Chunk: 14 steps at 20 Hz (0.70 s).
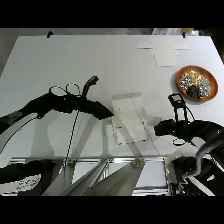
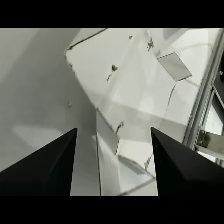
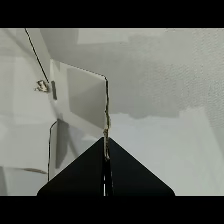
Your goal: Fold the box and place the chain.
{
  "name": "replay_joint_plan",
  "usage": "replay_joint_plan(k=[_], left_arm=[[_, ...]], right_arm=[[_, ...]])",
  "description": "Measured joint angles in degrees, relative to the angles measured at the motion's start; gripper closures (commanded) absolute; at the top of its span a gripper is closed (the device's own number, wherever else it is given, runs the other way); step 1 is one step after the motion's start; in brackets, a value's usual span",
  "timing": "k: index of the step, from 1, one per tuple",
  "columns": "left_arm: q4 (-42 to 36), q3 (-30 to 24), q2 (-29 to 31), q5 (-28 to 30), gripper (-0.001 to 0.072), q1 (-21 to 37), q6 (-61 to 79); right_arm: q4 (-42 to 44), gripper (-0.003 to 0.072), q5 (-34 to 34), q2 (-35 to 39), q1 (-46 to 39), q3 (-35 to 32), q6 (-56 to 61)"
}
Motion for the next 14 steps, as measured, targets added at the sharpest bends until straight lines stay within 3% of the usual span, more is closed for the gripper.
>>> replay_joint_plan(k=[5, 8, 9, 10, 11, 14], left_arm=[[-1.7, 5.7, -6.6, -0.6, 0.0201, -3.3, 1.9], [0.5, 7.8, -8.9, -2.0, 0.0251, -5.0, 1.5], [1.9, 8.2, -9.3, -2.6, 0.0374, -5.3, 1.2], [3.8, 8.4, -9.6, -3.5, 0.0441, -5.5, 1.1], [5.3, 8.6, -9.8, -3.8, 0.0444, -5.7, 1.0], [8.9, 8.9, -10.1, -4.6, 0.0669, -5.9, 1.2]], right_arm=[[0.4, 0.067, 0.0, 0.0, 0.0, 0.0, 0.0], [0.6, 0.067, 0.0, 0.0, 0.0, 0.0, 0.0], [0.6, 0.067, 0.0, 0.0, 0.0, 0.0, 0.0], [0.6, 0.067, 0.0, 0.0, 0.0, 0.0, 0.0], [0.6, 0.067, 0.0, 0.0, 0.0, 0.0, 0.0], [0.6, 0.067, 0.0, 0.0, 0.0, 0.0, 0.0]])
